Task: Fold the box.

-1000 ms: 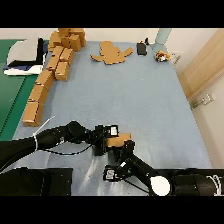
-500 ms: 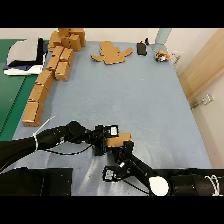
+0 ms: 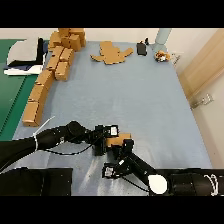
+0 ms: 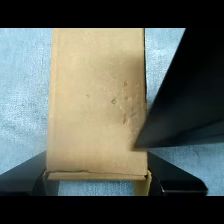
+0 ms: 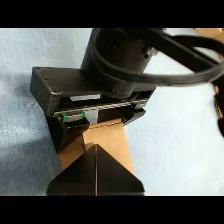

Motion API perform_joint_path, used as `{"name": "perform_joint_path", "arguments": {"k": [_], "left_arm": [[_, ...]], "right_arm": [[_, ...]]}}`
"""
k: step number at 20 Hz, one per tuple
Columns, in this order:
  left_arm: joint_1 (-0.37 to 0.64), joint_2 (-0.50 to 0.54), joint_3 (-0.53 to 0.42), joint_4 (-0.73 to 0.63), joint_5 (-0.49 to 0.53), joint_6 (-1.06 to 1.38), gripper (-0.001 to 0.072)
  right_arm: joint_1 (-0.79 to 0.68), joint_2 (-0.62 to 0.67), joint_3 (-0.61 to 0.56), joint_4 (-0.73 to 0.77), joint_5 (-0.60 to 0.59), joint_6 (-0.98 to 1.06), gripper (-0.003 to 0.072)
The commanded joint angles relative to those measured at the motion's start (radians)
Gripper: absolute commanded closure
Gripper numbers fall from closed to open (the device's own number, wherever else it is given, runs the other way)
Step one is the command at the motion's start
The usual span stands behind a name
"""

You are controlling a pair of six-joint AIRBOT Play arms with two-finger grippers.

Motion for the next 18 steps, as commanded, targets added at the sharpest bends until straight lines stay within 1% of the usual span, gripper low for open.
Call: {"name": "perform_joint_path", "arguments": {"k": [1,7,18], "left_arm": [[0.000,0.001,0.000,0.000,0.000,0.000,0.0194],[0.000,0.001,0.000,0.000,0.000,0.000,0.0194],[0.001,0.001,0.000,0.000,0.000,0.000,0.0194]], "right_arm": [[-0.005,-0.001,0.001,0.006,0.033,0.001,0.0681],[-0.005,-0.013,-0.001,0.055,0.051,0.000,0.0681],[-0.005,-0.024,-0.001,0.086,0.051,0.001,0.0681]]}}
